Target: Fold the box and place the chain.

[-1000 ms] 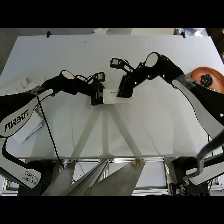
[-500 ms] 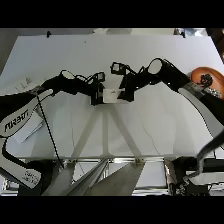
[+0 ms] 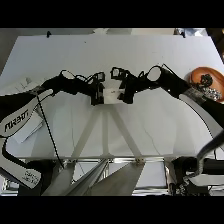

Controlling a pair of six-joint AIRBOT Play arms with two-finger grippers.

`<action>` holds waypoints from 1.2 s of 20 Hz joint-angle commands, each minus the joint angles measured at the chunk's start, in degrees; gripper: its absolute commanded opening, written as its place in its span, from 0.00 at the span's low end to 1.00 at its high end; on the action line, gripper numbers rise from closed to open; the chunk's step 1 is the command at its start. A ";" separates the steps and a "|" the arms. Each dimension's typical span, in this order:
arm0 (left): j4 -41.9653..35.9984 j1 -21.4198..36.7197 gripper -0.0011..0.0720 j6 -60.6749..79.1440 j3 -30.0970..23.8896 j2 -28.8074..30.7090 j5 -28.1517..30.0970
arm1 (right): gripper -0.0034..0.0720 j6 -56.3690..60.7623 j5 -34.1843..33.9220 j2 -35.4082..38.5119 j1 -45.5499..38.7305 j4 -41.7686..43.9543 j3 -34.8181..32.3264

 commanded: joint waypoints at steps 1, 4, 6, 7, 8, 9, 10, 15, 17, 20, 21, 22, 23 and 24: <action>0.02 0.02 0.39 -0.09 -0.02 0.04 0.00 | 0.76 -1.84 -4.31 0.66 0.81 -0.04 -2.56; 0.00 0.02 0.39 -0.09 -0.02 0.04 0.00 | 0.73 -1.51 -7.52 1.16 0.81 0.11 -2.80; 0.02 0.02 0.39 -0.09 -0.02 0.04 0.02 | 0.73 -1.42 -8.83 2.40 0.81 0.24 -2.80; 0.02 0.02 0.39 -0.09 -0.02 0.04 0.02 | 0.68 -1.42 -8.87 3.10 0.81 0.04 -2.80; 0.02 0.02 0.39 -0.09 -0.02 0.04 0.02 | 0.63 -1.44 -9.01 3.76 0.81 -0.07 -2.80; 0.00 0.02 0.39 -0.09 -0.02 0.04 0.02 | 0.61 -1.46 -9.62 4.35 0.81 -0.07 -2.80; 0.02 0.02 0.39 -0.09 -0.02 0.04 0.02 | 0.61 -1.44 -10.43 4.74 0.81 -0.07 -2.80; 0.02 0.02 0.39 -0.09 -0.02 0.04 0.02 | 0.51 -1.44 -8.90 4.98 0.81 -0.44 -2.80; 0.00 0.02 0.39 -0.09 -0.02 0.04 0.00 | 0.49 -1.46 -8.79 4.55 0.81 -0.68 -2.91; 0.00 0.02 0.39 -0.09 -0.02 0.04 0.02 | 0.49 -1.46 -8.79 2.71 0.81 -0.70 -2.93; 0.00 0.02 0.39 -0.09 -0.02 0.04 0.02 | 0.49 -1.46 -9.20 1.95 0.81 -0.68 -2.93; 0.00 0.02 0.39 -0.09 -0.02 0.04 0.02 | 0.49 -1.42 -9.90 1.40 0.81 -0.66 -2.93; 0.00 0.02 0.39 -0.09 -0.02 0.04 0.02 | 0.49 -1.42 -10.43 1.16 0.81 -0.50 -2.93; 0.02 0.02 0.39 -0.09 -0.02 0.04 0.02 | 0.49 -1.42 -10.54 1.18 0.81 -0.44 -2.93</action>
